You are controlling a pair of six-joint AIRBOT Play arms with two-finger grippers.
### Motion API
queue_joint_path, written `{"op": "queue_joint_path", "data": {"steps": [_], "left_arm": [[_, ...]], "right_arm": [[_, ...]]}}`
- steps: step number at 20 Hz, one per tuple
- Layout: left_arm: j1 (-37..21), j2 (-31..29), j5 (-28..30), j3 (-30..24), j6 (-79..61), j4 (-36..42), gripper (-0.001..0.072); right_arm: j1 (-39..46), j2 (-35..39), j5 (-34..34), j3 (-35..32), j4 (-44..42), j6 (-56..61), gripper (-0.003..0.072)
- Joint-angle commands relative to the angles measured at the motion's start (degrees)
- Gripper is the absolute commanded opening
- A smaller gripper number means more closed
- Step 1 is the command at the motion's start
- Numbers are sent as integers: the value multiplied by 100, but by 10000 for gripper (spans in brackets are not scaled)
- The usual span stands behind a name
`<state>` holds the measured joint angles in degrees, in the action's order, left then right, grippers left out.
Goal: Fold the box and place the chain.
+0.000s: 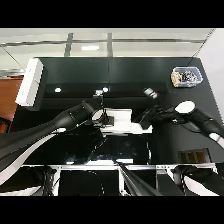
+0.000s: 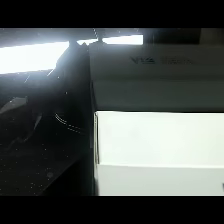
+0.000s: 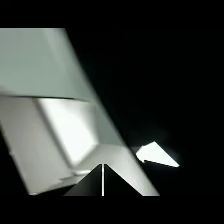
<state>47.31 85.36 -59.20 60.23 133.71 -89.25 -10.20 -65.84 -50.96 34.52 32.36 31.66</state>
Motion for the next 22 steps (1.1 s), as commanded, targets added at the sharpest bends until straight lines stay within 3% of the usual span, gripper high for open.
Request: {"op": "queue_joint_path", "data": {"steps": [1, 4, 7, 12, 15, 17, 20, 21, 22], "left_arm": [[-4, 11, -15, 2, -2, -9, 28], [-4, 11, -4, 2, 0, -9, 29], [-4, 11, 26, 2, 0, -7, 28], [-4, 11, 31, 2, 0, -9, 29], [-4, 11, 26, 2, 0, -7, 29], [-4, 11, 28, 2, 0, -7, 29], [-4, 11, 26, 2, 0, -7, 29], [-4, 11, 26, 2, 0, -7, 28], [-4, 11, 26, 2, 0, -7, 28]], "right_arm": [[1545, 420, -601, 44, 393, 2461, 15], [2726, 413, -699, -203, 494, 3235, 15], [2973, 337, -688, -542, 579, 3563, 15], [1971, -240, -769, -798, 603, 3543, 15], [1108, -461, -658, -798, 98, 2916, 15], [822, -461, -575, -737, -459, 2218, 16], [756, -461, -726, -501, -529, 2070, 19], [756, -461, -841, -426, -531, 2072, 118], [756, -461, -953, -376, -542, 2079, 356]]}}
